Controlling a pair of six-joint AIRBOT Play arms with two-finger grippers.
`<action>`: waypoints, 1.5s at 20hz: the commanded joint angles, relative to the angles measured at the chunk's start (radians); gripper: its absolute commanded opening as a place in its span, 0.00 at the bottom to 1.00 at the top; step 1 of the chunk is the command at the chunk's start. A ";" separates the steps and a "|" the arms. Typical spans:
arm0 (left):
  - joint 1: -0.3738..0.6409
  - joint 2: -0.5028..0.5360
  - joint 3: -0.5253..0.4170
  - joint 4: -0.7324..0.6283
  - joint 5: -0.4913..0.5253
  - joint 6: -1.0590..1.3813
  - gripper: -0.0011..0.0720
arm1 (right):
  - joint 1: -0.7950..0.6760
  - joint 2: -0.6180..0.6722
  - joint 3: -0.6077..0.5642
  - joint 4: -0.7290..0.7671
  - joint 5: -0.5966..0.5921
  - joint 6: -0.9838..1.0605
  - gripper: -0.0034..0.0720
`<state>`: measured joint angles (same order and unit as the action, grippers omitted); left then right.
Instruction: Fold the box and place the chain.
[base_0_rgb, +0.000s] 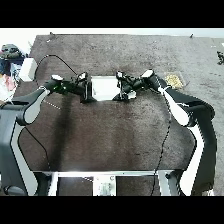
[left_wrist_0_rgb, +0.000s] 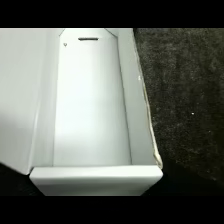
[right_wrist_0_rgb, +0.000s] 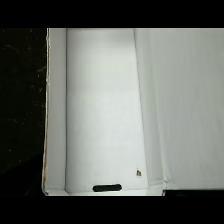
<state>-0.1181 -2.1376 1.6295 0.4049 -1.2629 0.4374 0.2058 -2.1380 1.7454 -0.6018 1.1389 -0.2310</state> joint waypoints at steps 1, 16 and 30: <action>-0.001 -0.005 0.000 -0.029 0.013 0.018 0.96 | 0.001 0.000 0.000 0.000 -0.002 0.000 0.59; -0.001 -0.017 0.000 -0.031 -0.008 0.035 0.96 | 0.001 0.000 0.000 0.000 -0.002 0.000 0.59; -0.001 -0.019 0.000 -0.027 0.040 0.035 0.44 | 0.001 0.000 0.000 0.000 -0.002 0.000 0.59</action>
<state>-0.1184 -2.1555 1.6295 0.3767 -1.2320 0.4721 0.2058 -2.1380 1.7454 -0.6018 1.1355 -0.2310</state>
